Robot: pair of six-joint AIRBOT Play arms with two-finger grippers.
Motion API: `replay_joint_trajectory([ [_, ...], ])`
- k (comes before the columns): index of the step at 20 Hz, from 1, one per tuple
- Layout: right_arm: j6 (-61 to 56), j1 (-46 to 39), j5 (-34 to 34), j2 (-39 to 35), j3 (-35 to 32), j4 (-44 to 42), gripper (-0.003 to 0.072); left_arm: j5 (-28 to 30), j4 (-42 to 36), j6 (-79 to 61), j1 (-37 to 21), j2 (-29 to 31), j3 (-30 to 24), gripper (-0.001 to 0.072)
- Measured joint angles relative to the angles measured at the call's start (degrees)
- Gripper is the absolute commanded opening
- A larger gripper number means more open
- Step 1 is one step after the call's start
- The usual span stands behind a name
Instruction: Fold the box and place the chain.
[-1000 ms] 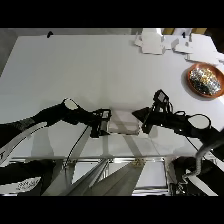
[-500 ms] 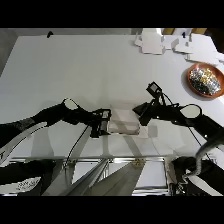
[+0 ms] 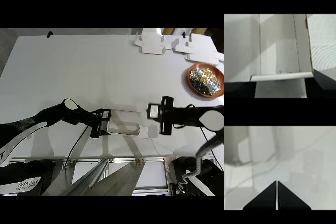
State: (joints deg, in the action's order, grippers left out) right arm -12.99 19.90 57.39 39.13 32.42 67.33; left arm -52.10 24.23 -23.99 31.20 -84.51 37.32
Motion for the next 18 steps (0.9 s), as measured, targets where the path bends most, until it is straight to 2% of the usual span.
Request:
replay_joint_trajectory([
  [3,5.3,1.0,0.3,-2.2,-6.1,-1.5,0.0038,0.0,0.0,0.0,0.0,0.0,0.0,0.0272],
  [4,6.0,1.3,-0.9,-2.4,-8.0,-3.0,0.0113,0.0,0.0,0.0,0.0,0.0,0.0,0.0272],
  [6,7.3,1.5,-4.1,-2.6,-11.5,-6.9,0.017,0.0,0.0,0.0,0.0,0.0,0.0,0.0272],
  [8,8.2,1.7,-7.2,-1.9,-13.3,-10.6,0.0284,0.0,0.0,0.0,0.0,0.0,0.0,0.0272],
  [13,8.8,1.7,-12.4,4.0,-15.1,-16.7,0.0286,0.0,0.0,0.0,0.0,0.0,0.0,0.0272],
  [16,9.0,1.7,-14.8,7.5,-15.3,-19.4,0.0223,0.0,0.0,0.0,0.0,0.0,0.0,0.0272],
  [18,10.1,1.8,-15.7,9.2,-15.4,-22.3,0.0218,0.0,0.0,0.0,0.0,0.0,0.0,0.0272],
])
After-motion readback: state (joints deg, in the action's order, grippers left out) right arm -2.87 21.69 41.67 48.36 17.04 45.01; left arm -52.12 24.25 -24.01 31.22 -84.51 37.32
